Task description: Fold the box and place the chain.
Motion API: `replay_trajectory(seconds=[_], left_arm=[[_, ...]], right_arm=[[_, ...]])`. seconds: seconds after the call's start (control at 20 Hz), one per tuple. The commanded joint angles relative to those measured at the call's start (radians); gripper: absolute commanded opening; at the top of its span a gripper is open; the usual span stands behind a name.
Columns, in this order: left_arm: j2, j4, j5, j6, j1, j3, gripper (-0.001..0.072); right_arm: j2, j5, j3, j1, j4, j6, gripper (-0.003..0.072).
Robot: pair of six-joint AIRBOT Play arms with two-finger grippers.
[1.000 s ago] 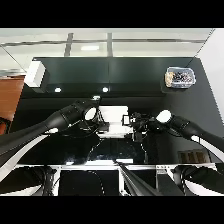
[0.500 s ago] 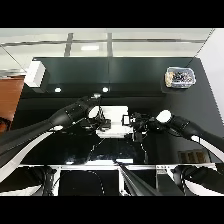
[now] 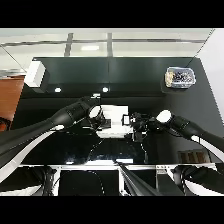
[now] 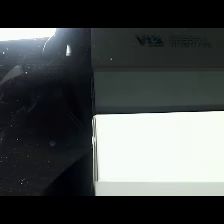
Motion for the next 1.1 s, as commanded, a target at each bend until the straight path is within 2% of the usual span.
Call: replay_trajectory(seconds=[0.0,0.05,0.1,0.15,0.2,0.3,0.4,0.45,0.6,0.65,1.05], left_arm=[[-0.001,-0.006,-0.003,-0.002,0.000,0.001,0.0182],[-0.001,-0.005,-0.017,-0.002,0.000,0.004,0.0417],[0.000,-0.005,-0.025,-0.003,0.000,0.005,0.0591],[-0.001,-0.004,-0.034,-0.012,0.001,0.005,0.0653],[-0.001,0.002,-0.035,-0.030,0.000,0.005,0.0652],[-0.001,0.002,-0.033,-0.030,0.000,0.005,0.0601],[-0.001,0.001,-0.031,-0.028,0.000,0.005,0.0156],[-0.001,-0.002,-0.024,-0.028,0.000,0.005,0.0084],[-0.001,-0.005,-0.021,-0.028,0.000,0.005,0.0063],[-0.001,-0.005,-0.021,-0.027,0.000,0.005,0.0026],[-0.001,-0.005,-0.019,-0.024,0.000,0.005,0.0027]], right_arm=[[-0.001,0.000,0.000,0.001,0.000,-0.001,0.0182],[0.000,-0.001,0.000,0.001,0.000,-0.001,0.0182],[0.000,0.000,0.000,0.001,0.000,-0.001,0.0182],[0.000,0.000,0.000,0.001,0.000,-0.001,0.0182],[0.000,0.000,0.000,0.001,0.000,-0.001,0.0182],[0.000,0.000,0.000,0.001,0.000,-0.001,0.0182],[0.000,0.000,0.000,0.001,0.000,-0.001,0.0182],[0.000,0.000,0.000,0.001,0.000,-0.001,0.0182],[0.000,0.000,0.000,0.001,0.000,-0.001,0.0182],[0.000,0.000,0.000,0.001,0.000,-0.001,0.0182],[0.000,0.000,0.000,0.001,0.000,-0.001,0.0182]])
